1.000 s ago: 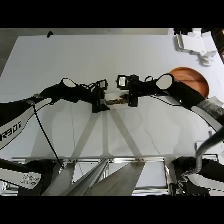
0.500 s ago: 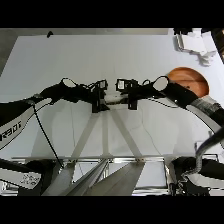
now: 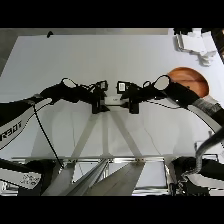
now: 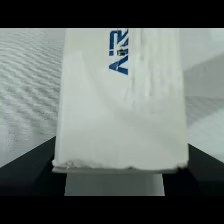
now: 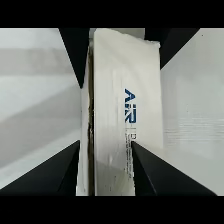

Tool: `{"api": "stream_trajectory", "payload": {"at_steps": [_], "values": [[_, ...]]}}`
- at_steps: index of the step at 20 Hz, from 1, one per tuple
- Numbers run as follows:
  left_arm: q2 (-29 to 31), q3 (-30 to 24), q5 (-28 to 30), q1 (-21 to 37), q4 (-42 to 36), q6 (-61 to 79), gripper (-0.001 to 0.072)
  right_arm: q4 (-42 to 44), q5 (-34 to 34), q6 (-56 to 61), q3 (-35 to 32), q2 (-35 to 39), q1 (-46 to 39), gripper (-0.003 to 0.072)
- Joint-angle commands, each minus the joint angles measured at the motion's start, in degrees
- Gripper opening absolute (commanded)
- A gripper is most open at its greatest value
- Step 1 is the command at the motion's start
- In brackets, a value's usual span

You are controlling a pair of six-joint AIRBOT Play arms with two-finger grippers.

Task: Fold the box and place the chain.

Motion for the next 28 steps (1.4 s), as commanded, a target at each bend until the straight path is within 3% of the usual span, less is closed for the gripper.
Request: {"api": "stream_trajectory", "payload": {"at_steps": [1,7,9,13,19,24,28], "values": [[0.0,0.0,0.4,0.0,0.0,0.1,0.0321,4.3,0.8,1.9,0.1,2.0,-2.1,0.0358],[0.0,0.0,0.5,0.0,0.0,0.1,0.0321,14.9,3.7,10.9,0.4,2.4,-5.5,0.0342],[0.0,0.0,0.5,0.0,0.0,0.1,0.0321,18.0,4.0,15.8,0.4,1.5,-5.7,0.0021],[0.0,0.0,0.4,0.0,0.0,0.1,0.0321,25.5,7.0,21.1,0.4,-3.4,-5.7,0.0009],[0.0,0.0,0.4,0.0,0.0,0.1,0.0321,25.0,11.0,26.8,0.4,-14.5,-5.7,0.001],[0.0,0.0,0.4,0.0,0.0,0.1,0.0321,24.7,10.8,26.8,0.4,-11.8,-7.0,0.001],[0.0,0.0,0.4,0.0,0.0,0.1,0.0321,24.7,10.8,26.8,0.4,-3.8,-11.7,0.001]]}}
